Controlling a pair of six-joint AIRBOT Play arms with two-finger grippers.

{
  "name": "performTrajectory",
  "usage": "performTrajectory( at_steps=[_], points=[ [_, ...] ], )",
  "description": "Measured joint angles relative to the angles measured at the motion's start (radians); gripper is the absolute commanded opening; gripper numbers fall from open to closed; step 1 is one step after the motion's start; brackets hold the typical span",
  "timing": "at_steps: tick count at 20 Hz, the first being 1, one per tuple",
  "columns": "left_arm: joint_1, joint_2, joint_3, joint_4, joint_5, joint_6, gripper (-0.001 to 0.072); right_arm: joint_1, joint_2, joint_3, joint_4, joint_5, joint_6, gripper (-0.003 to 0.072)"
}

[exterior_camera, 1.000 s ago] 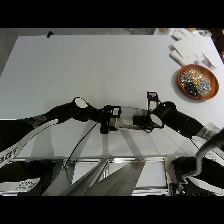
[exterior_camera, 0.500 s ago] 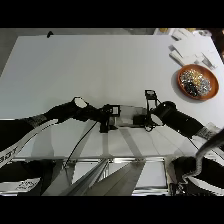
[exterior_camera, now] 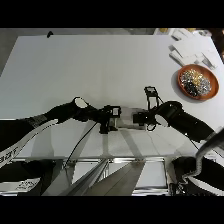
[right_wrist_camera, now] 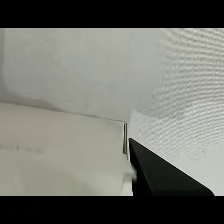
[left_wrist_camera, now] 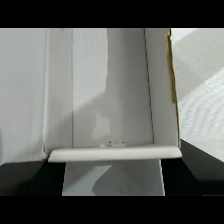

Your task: Fold the box and place the chain.

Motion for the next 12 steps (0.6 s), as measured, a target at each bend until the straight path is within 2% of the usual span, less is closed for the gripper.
performTrajectory(
  at_steps=[5,7,12],
  points=[
    [0.000,0.000,0.000,-0.002,0.003,0.000,0.0089,-0.002,0.089,0.000,0.000,0.068,-0.070,0.0323],
    [0.000,0.000,0.000,-0.002,0.003,0.000,0.0089,-0.014,0.137,0.002,0.003,0.089,-0.113,0.0408],
    [0.000,0.000,0.000,-0.002,0.003,-0.001,0.0089,-0.127,0.228,0.090,0.006,0.224,-0.311,0.0408]
  ],
)
